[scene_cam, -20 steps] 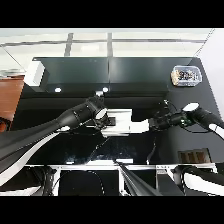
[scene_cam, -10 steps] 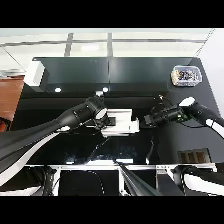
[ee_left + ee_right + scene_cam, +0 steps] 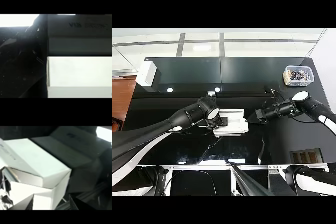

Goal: Fold the box and place the chain.

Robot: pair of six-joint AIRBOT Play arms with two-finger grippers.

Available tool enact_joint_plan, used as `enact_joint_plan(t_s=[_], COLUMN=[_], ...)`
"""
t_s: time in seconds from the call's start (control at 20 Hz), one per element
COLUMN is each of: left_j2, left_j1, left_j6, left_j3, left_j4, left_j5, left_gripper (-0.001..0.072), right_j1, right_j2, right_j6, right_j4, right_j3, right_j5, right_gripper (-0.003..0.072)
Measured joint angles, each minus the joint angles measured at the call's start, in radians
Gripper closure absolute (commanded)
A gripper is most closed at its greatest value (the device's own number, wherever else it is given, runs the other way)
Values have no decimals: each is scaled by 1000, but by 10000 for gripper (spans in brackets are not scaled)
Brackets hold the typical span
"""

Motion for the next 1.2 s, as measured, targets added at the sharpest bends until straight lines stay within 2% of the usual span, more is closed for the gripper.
enact_joint_plan(t_s=[0.45,0.7,1.2], left_j2=[0,0,0], left_j1=[0,0,0], left_j6=[0,0,0], left_j3=[0,0,0], left_j4=[0,0,1], left_j5=[2,2,-1], left_gripper=[682,682,682], right_j1=[74,111,248], right_j2=[1,1,1], right_j6=[69,156,294], right_j4=[5,-48,-168], right_j3=[31,67,92], right_j5=[5,-14,-123], right_gripper=[198,198,198])
